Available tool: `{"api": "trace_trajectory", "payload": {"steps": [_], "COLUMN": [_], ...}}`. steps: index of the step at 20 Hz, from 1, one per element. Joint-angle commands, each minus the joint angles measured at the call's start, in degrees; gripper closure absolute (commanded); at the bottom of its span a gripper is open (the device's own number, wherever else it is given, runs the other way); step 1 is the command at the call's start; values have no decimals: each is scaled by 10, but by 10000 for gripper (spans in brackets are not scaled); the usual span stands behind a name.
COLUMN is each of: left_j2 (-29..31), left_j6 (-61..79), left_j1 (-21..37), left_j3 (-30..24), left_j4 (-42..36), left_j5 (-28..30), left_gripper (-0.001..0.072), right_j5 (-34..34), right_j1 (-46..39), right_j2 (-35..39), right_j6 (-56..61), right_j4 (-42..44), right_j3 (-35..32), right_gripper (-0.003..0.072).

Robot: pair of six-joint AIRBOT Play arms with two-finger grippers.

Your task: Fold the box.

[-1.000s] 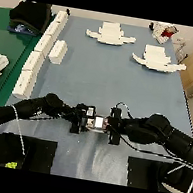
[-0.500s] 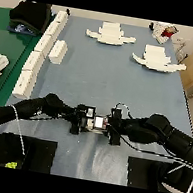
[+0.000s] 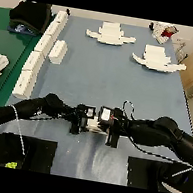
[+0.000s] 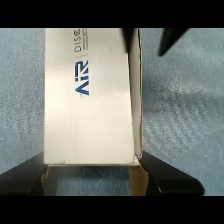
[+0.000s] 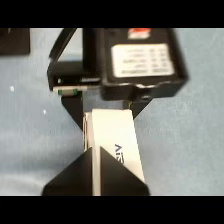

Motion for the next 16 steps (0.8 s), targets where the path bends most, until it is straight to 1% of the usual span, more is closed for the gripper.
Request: {"api": "trace_trajectory", "payload": {"steps": [1,3,6,8,16], "left_j2": [0,0,0,0,0], "left_j6": [0,0,0,0,0], "left_j1": [0,0,0,0,0], "left_j3": [0,1,1,1,1], "left_j4": [0,0,0,0,0], "left_j5": [0,0,0,0,0], "left_gripper": [198,197,198,198,198], "right_j5": [120,214,339,388,375], "right_j1": [-7,2,54,86,99], "right_j2": [31,63,97,91,20], "right_j6": [40,78,161,182,185], "right_j4": [142,197,195,193,176], "right_j3": [-55,-113,-186,-209,-211], "right_gripper": [682,683,682,682,682]}}
